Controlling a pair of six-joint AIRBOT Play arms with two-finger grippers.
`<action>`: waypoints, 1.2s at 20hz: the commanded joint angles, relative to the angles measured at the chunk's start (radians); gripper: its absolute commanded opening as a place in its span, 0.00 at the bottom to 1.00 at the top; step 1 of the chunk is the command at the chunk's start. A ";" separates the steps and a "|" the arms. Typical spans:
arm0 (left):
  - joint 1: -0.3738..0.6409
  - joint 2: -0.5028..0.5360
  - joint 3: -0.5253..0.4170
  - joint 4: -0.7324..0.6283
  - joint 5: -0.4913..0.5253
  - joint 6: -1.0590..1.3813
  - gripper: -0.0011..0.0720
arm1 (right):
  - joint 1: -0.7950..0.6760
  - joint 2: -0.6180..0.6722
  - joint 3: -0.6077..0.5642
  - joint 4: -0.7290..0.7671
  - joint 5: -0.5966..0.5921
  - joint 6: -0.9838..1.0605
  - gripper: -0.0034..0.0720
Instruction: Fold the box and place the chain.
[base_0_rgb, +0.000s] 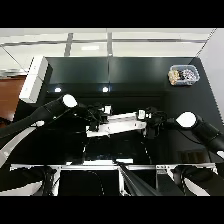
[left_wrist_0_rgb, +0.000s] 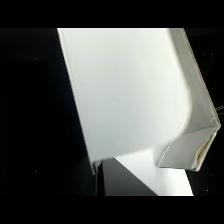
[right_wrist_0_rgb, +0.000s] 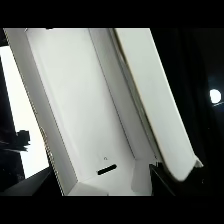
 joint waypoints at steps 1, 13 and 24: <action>0.000 0.000 0.001 0.000 -0.002 0.000 0.05 | -0.031 0.000 0.010 0.018 -0.003 -0.006 1.00; 0.000 0.000 0.001 0.000 -0.021 0.000 0.05 | -0.048 -0.028 0.010 0.108 0.002 -0.108 1.00; 0.004 0.000 0.001 0.030 -0.050 0.001 0.05 | -0.048 -0.044 0.010 0.135 0.062 -0.112 1.00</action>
